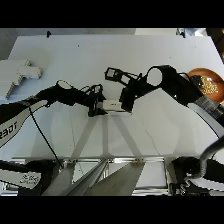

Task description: Fold the box and place the chain.

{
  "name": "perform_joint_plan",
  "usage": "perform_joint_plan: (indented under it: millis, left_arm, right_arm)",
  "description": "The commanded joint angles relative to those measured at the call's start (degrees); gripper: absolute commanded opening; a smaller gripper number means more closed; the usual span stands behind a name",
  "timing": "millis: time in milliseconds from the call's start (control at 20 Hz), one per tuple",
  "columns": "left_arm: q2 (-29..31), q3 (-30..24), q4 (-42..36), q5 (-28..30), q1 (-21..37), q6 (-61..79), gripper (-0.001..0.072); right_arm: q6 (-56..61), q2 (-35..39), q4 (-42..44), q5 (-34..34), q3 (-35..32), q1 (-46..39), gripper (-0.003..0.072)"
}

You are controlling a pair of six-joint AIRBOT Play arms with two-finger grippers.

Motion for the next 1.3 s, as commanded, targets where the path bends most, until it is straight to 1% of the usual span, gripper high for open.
perform_joint_plan:
  millis: [0,100,150,300,400,500,600,850,1050,1250]
  left_arm:
    - [0.0,0.02,-0.04,0.22,0.02,-0.02,0.0395]
    - [0.0,0.02,-0.04,0.22,0.02,-0.02,0.0395]
    - [0.02,0.02,-0.04,0.24,0.02,0.0,0.0395]
    - [0.0,0.02,-0.04,0.24,0.02,-0.02,0.0395]
    - [0.0,0.02,-0.04,0.22,0.02,-0.02,0.0395]
    - [0.0,0.02,-0.04,0.24,0.02,-0.02,0.0395]
    - [0.0,0.02,-0.04,0.22,0.02,-0.02,0.0395]
    - [0.0,0.02,-0.04,0.24,0.02,-0.02,0.0395]
    - [0.0,0.02,-0.04,0.24,0.02,-0.02,0.0395]
    - [0.0,0.02,-0.04,0.24,0.02,-0.02,0.0395]
  right_arm:
    - [5.84,0.04,10.12,-1.03,-0.35,-1.99,0.0015]
    - [5.18,-0.09,19.26,-2.47,-2.4,-3.76,0.0014]
    - [5.18,-0.09,21.77,-3.45,-4.04,-4.02,0.0014]
    - [5.16,-0.33,25.33,-7.58,-10.54,-3.67,0.0013]
    - [4.11,-1.66,27.89,-9.05,-13.75,-2.86,0.0013]
    - [3.98,-3.72,28.63,-10.4,-14.95,-1.77,0.0014]
    - [3.98,-5.81,28.5,-10.27,-14.95,-1.05,0.0014]
    - [3.96,-6.01,28.06,-9.68,-14.93,-0.85,0.0015]
    - [3.89,-2.32,28.3,-9.84,-14.84,-0.85,0.0015]
    - [3.76,2.51,28.7,-12.61,-14.8,-0.85,0.0015]
